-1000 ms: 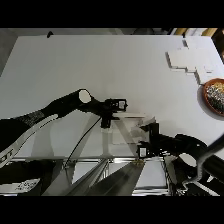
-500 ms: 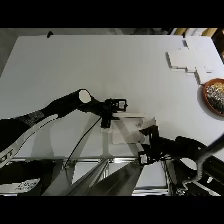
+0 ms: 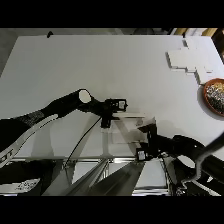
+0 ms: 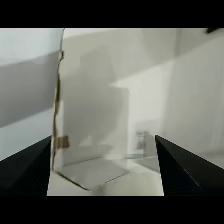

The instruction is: Fold the box and place the chain.

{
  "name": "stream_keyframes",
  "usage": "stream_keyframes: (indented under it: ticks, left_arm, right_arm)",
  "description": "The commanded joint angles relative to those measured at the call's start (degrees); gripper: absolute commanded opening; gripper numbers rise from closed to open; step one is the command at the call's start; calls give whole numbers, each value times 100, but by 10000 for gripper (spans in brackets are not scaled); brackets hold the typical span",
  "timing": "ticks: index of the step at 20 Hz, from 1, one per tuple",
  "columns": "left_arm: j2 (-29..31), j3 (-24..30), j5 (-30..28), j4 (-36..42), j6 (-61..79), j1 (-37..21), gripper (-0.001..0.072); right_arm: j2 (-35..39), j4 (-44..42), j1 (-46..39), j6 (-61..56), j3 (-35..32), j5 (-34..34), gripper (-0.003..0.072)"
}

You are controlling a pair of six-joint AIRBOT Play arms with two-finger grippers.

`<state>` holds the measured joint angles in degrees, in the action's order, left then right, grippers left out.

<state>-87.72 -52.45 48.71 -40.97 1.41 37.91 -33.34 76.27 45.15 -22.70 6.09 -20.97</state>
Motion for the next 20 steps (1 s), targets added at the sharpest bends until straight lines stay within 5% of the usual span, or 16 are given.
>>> stream_keyframes:
  ticks: [1,10,20]
  left_arm:
    - [-2,-2,-2,0,0,4,9]
    - [-2,-2,-2,0,0,4,9]
    - [-2,-2,0,0,0,4,9]
  right_arm:
    - [-42,-146,-487,2,240,-28,720]
    - [-160,-1036,-1613,98,750,-815,720]
    - [-1272,-3753,-2822,3285,850,-1497,720]
